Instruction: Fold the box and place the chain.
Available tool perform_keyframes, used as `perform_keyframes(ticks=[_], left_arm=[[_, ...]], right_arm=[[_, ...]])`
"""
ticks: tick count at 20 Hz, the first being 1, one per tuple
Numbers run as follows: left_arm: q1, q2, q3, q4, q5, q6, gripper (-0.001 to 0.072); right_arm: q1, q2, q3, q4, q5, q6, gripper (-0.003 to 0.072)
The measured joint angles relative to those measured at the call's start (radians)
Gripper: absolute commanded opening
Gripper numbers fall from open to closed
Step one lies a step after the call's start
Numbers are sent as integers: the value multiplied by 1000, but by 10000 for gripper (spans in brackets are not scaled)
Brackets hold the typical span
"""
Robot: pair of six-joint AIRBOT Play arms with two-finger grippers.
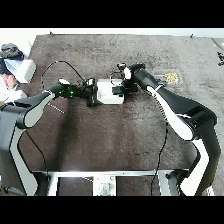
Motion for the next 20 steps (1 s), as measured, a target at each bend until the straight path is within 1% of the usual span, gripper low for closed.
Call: perform_keyframes(ticks=[16,20], left_arm=[[0,0,0,0,0,0,397],[0,0,0,0,0,2,397]], right_arm=[[1,-18,0,-29,-11,36,216],[1,-11,2,-29,5,37,216]])
